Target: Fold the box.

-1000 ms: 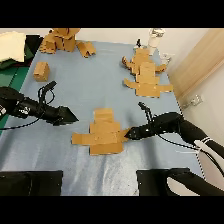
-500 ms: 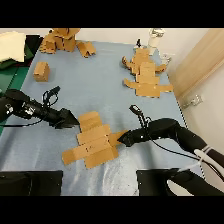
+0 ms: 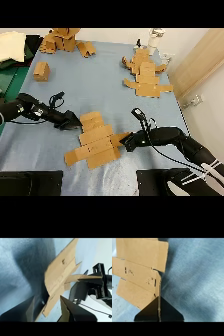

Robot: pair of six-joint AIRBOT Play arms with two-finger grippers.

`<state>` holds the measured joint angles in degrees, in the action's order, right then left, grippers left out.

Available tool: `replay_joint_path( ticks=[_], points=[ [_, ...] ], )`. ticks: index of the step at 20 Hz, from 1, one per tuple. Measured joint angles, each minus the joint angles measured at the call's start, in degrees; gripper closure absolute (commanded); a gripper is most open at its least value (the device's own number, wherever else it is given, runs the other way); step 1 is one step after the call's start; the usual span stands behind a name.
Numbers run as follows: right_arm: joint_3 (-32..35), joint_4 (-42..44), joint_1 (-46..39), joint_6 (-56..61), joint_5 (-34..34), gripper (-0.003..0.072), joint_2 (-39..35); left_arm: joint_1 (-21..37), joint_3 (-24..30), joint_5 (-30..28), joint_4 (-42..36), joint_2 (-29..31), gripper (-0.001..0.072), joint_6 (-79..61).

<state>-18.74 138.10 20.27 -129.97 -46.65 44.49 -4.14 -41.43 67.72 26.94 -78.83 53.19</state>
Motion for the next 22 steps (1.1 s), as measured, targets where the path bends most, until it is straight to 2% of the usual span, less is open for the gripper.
replay_joint_path(
  ticks=[5,7,12,14,22],
  points=[
    [0.1,-1.3,0.1,1.3,-0.1,0.0686,-0.3,-3.4,-1.0,-2.0,-6.7,-5.7,0.0234,-5.4],
    [0.1,-1.5,0.1,1.6,-0.2,0.0686,-0.3,-5.0,-2.1,-2.4,-8.3,-7.1,0.0309,-6.7],
    [0.1,-1.9,0.1,2.3,-0.3,0.0686,-0.3,-8.7,-3.6,-2.4,-9.7,-8.3,0.0311,-9.3],
    [0.1,-2.3,0.1,2.4,-0.3,0.0686,-0.3,-9.5,-3.8,-1.9,-9.9,-8.5,0.0477,-10.0],
    [0.1,-3.2,0.1,2.7,-0.3,0.0686,-0.3,-10.5,-4.0,0.7,-10.1,-8.7,0.0477,-12.4]
  ],
)
